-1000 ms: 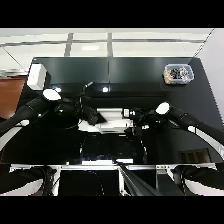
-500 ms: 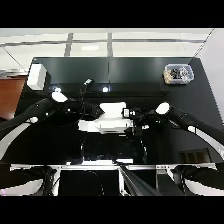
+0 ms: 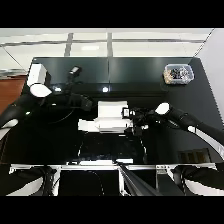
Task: Fold the box and place the chain.
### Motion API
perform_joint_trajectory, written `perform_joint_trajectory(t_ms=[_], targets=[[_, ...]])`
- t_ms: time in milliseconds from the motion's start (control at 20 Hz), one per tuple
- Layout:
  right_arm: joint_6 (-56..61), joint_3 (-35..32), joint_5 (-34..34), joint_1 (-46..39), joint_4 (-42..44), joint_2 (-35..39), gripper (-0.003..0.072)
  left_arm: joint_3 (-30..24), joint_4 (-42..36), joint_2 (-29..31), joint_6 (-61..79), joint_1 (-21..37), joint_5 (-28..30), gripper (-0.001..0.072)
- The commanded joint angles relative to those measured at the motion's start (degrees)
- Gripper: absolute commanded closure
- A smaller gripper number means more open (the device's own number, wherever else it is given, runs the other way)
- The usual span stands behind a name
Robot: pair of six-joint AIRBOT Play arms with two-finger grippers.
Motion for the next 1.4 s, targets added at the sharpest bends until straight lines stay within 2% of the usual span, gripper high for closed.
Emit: perform_joint_trajectory(t_ms=[0, 100, 200, 250, 300, 350, 500, 550, 700, 850, 900, 950, 1000, 1050, 1350], targets=[[0.2, 0.0, -0.2, 0.0, 0.1, 0.0, 0.0451, -6.4, 2.7, 10.2, -0.1, 3.3, -0.3, 0.0683], [0.2, 0.0, -0.2, 0.0, 0.1, 0.0, 0.0451, -11.2, 2.7, 12.5, 10.1, 3.6, -2.8, 0.0682], [0.2, 0.0, -0.2, 0.0, 0.1, 0.0, 0.0451, -13.8, 3.4, 12.2, 25.4, 3.4, -7.3, 0.0683], [0.2, 0.0, -0.2, 0.0, 0.1, 0.0, 0.0451, -14.4, 4.3, 12.0, 32.4, 2.8, -7.6, 0.0644], [0.2, 0.0, -0.2, 0.0, 0.1, 0.0, 0.0451, -14.6, 5.6, 11.8, 39.1, 2.0, -6.2, 0.0356], [0.2, 0.0, -0.2, 0.0, 0.1, 0.0, 0.0451, -14.5, 6.6, 11.4, 45.2, 0.7, -3.4, -0.0011], [0.2, 0.0, -0.3, 0.0, 0.1, 0.0, 0.045, -13.9, 13.4, 9.1, 45.9, -4.5, 7.3, -0.0003], [0.2, 0.0, -0.3, 0.0, 0.1, 0.0, 0.0451, -13.1, 15.7, 7.8, 46.0, -6.2, 8.0, -0.0001], [0.2, 0.0, -0.3, 0.0, 0.1, 0.0, 0.045, -10.5, 15.5, 2.7, 46.1, -9.2, 7.4, 0.0004], [0.2, 0.0, -0.3, 0.0, 0.1, 0.0, 0.0451, -9.1, 15.3, -1.0, 46.1, -9.3, 5.4, 0.0037], [0.2, 0.0, -0.3, 0.0, 0.1, 0.0, 0.0451, -8.9, 14.3, -1.6, 46.1, -9.3, 4.9, 0.0113], [0.2, 0.0, -0.3, 0.0, 0.1, 0.0, 0.045, -8.9, 12.7, -1.7, 46.1, -9.3, 4.9, 0.0223], [0.2, 0.0, -0.3, 0.0, 0.1, 0.0, 0.045, -8.9, 11.0, -1.7, 46.1, -9.3, 5.0, 0.0385], [0.2, 0.0, -0.3, 0.0, 0.1, 0.0, 0.0451, -8.9, 9.3, -1.7, 46.1, -9.3, 5.0, 0.05], [0.2, 0.0, -0.3, 0.0, 0.1, 0.0, 0.045, -8.9, 2.4, -2.4, 46.1, -10.8, 5.2, 0.0511]])
